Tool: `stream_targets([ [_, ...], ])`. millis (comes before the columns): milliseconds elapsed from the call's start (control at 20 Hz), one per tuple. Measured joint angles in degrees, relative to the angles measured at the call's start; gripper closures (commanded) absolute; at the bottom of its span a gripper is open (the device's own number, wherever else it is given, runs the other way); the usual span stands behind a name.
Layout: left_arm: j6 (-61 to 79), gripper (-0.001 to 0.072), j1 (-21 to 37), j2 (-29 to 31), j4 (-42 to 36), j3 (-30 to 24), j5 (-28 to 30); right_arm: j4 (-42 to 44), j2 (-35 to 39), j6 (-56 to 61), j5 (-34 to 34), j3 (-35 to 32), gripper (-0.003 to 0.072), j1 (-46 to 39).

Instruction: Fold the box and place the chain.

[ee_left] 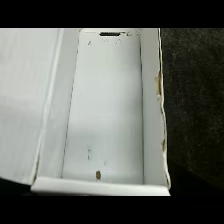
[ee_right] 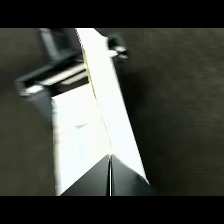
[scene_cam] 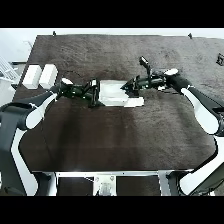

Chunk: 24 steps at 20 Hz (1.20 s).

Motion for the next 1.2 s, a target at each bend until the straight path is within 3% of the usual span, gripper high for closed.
stream_targets([
  [400, -0.02, 0.013, 0.0, 0.0, 0.02, 0.0, -0.02, -1.03, -1.57, 0.37, -11.06, 0.13, 0.0679, 1.22],
  [950, -0.04, 0.013, 0.0, -0.02, 0.02, 0.0, -0.04, -1.09, -4.57, 0.46, -12.52, 0.92, 0.068, 1.42],
  [1200, -0.02, 0.0131, 0.0, -0.02, 0.02, 0.0, -0.02, -1.53, -1.36, -0.83, -12.11, 1.22, 0.0682, 1.36],
])
